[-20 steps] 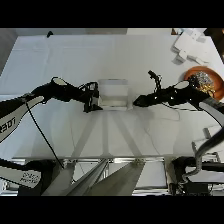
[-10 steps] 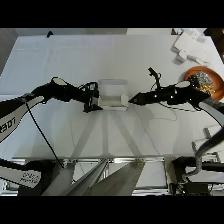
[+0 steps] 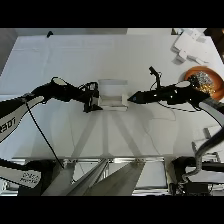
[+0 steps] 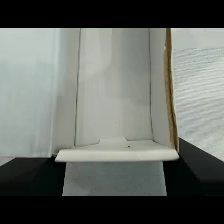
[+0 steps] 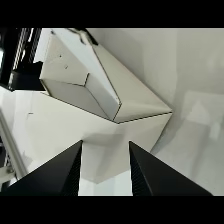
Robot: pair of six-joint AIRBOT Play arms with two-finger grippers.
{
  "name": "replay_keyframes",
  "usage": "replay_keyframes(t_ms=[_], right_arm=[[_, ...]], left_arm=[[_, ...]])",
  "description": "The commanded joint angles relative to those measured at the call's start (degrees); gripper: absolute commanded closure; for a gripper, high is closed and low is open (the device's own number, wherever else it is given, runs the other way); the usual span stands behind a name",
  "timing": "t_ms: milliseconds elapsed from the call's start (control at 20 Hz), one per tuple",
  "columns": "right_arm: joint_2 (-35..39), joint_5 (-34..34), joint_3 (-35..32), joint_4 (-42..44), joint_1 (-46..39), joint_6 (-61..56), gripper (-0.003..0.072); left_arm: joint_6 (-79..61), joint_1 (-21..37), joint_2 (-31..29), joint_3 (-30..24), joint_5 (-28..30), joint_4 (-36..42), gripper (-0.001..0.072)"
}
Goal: Fold the box and place the chain.
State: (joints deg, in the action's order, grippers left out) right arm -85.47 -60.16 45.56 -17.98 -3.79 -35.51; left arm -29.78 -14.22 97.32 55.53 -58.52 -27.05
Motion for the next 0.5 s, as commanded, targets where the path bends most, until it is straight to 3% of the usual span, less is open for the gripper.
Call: replay_keyframes(t_ms=[0, 450], right_arm=[[0.1, 1.9, 0.0, -0.2, 0.4, -0.5, 0.0363], [0.1, 12.3, 0.1, -1.1, 7.3, -0.7, 0.0347]], left_arm=[[0.0, 0.1, 0.0, 0.0, 0.0, 0.0, 0.0696], [0.0, 0.1, 0.0, 0.0, 0.0, 0.0, 0.0696]])
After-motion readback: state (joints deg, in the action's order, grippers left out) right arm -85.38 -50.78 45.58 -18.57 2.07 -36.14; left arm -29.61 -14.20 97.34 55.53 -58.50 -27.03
